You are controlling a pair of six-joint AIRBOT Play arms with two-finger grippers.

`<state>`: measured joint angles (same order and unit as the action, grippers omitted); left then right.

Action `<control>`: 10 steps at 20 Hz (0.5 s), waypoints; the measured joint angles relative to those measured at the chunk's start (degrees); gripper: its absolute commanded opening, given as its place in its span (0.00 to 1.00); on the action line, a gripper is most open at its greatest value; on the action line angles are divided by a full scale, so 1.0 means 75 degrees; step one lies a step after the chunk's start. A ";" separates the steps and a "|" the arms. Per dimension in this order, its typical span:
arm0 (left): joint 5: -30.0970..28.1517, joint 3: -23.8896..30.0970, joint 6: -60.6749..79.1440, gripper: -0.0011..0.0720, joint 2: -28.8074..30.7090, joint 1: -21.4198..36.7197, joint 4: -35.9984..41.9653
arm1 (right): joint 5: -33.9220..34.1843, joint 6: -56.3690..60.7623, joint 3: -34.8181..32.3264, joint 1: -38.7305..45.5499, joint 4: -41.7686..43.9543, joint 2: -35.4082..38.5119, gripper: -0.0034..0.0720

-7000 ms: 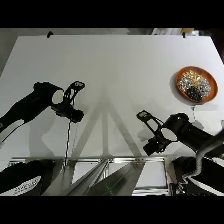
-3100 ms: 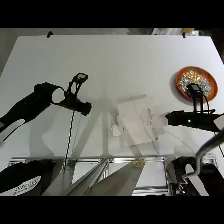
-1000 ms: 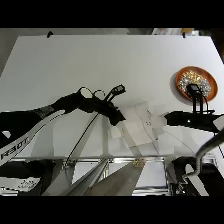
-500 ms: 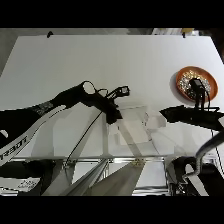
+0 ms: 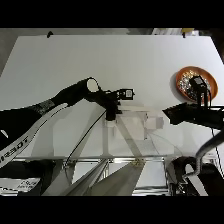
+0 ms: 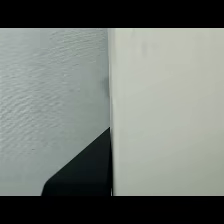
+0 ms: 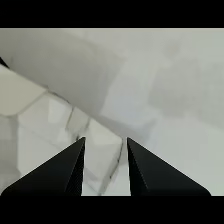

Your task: Fold the box and place the chain.

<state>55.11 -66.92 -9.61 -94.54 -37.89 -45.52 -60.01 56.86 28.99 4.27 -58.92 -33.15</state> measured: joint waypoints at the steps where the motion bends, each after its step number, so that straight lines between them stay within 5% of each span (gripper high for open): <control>1: -0.0082 -0.0003 0.0012 0.02 0.0000 0.0000 -0.0003 | -0.0032 -0.0023 0.0000 0.0000 -0.0122 0.0000 0.44; 10: -0.0481 -0.0017 0.0079 0.02 -0.0189 -0.0003 -0.0003 | -0.0073 -0.0076 0.0000 0.0000 -0.0463 0.0000 0.44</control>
<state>51.51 -67.05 -9.02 -95.96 -37.91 -45.54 -60.55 56.29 28.99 4.27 -62.39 -33.15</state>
